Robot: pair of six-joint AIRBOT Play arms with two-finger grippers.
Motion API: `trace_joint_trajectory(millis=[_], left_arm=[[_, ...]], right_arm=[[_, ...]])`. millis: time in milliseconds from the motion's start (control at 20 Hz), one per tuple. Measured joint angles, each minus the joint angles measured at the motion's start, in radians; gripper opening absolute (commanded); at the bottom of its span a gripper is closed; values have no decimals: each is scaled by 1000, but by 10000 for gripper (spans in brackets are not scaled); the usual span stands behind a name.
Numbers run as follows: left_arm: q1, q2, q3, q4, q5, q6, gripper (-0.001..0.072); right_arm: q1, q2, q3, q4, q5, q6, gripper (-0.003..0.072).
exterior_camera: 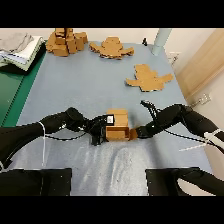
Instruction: Fold the box.
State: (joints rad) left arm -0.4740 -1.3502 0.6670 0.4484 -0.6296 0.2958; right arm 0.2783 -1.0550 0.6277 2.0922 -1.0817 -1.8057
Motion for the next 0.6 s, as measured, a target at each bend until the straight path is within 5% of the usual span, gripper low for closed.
trace_joint_trajectory(millis=[150, 250, 350, 450, 600], left_arm=[[0, 0, 0, 0, 0, 0, 409], [0, 0, 0, 0, 0, 0, 409], [0, 0, 0, 0, 0, 0, 409], [0, 0, 0, 0, 0, 0, 409], [0, 0, 0, 0, 0, 0, 409]], right_arm=[[2, 2, 32, 32, -1, 9, 317], [2, 2, 50, 40, -1, 19, 429], [3, 2, 59, 47, -1, 29, 456], [12, 2, 64, 52, 2, 37, 587], [48, -5, 68, 55, 35, 56, 587]])
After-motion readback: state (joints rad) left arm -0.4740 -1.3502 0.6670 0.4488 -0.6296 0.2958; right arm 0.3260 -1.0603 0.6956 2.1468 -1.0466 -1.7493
